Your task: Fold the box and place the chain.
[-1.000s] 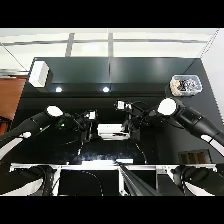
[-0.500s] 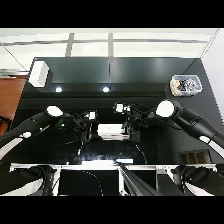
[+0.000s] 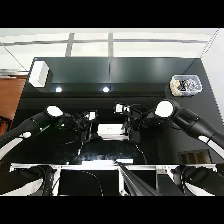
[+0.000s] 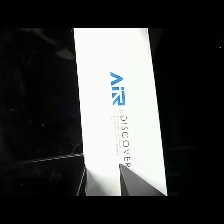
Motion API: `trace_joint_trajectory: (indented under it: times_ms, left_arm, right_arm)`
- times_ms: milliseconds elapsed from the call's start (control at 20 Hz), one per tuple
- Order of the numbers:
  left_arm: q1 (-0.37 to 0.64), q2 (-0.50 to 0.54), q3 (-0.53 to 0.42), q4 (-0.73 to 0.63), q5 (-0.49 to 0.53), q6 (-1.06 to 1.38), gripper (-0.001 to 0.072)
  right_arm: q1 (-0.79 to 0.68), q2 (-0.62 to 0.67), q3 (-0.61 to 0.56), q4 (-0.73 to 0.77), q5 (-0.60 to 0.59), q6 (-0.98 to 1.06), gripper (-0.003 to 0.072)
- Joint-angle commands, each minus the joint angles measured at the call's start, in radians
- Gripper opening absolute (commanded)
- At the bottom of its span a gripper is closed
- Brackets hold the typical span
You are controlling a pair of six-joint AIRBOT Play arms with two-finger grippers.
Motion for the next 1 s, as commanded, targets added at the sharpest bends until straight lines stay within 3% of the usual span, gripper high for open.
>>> trace_joint_trajectory:
  times_ms: [0,250,650,700,750,950]
  left_arm:
    - [0.0,0.0,0.001,0.0,0.0,-0.001,0.0471]
    - [0.0,0.0,0.001,0.0,0.0,-0.001,0.0471]
    - [0.0,0.0,0.001,0.0,0.0,-0.001,0.0471]
    - [0.0,0.0,0.001,0.0,0.0,-0.001,0.0471]
    - [0.0,0.0,0.001,0.0,0.0,-0.001,0.0471]
    - [0.0,0.0,0.001,0.0,0.0,-0.001,0.0471]
  right_arm:
    - [0.001,-0.019,-0.001,-0.003,0.0,0.003,0.0214]
    - [0.0,-0.019,0.005,-0.003,0.025,0.023,0.0213]
    - [-0.116,0.08,0.034,-0.002,0.277,0.334,0.0211]
    - [-0.122,0.08,0.026,0.008,0.28,0.396,0.0177]
    - [-0.122,0.08,0.01,0.037,0.263,0.443,0.0016]
    - [-0.116,0.068,-0.128,0.418,0.064,0.508,0.0013]
